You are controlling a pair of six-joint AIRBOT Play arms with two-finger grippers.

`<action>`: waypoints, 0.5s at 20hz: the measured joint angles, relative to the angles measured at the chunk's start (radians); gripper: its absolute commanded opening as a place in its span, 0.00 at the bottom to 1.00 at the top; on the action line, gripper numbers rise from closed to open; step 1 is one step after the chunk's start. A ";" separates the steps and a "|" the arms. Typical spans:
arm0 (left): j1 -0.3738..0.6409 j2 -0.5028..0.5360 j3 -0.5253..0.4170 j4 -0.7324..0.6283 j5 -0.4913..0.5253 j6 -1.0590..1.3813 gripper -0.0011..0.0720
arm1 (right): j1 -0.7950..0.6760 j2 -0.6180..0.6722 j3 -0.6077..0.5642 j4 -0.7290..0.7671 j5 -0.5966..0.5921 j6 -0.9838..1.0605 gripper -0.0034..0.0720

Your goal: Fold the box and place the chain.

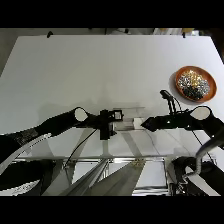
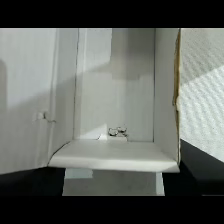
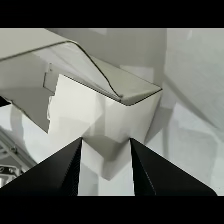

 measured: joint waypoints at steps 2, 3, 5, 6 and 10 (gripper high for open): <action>0.000 0.000 0.000 0.000 0.000 0.000 0.36 | 0.048 0.000 0.016 -0.036 -0.035 0.077 0.50; 0.000 0.000 0.000 0.000 0.000 0.000 0.36 | 0.073 -0.001 0.025 -0.058 -0.049 0.117 0.50; 0.000 0.000 0.000 0.000 0.000 0.000 0.36 | 0.132 -0.008 0.052 -0.117 -0.075 0.212 0.50; 0.000 0.000 0.000 0.000 0.000 0.000 0.36 | 0.161 -0.015 0.067 -0.152 -0.085 0.265 0.50; 0.000 0.000 0.000 0.000 0.000 0.000 0.36 | 0.286 -0.080 0.140 -0.348 -0.097 0.555 0.50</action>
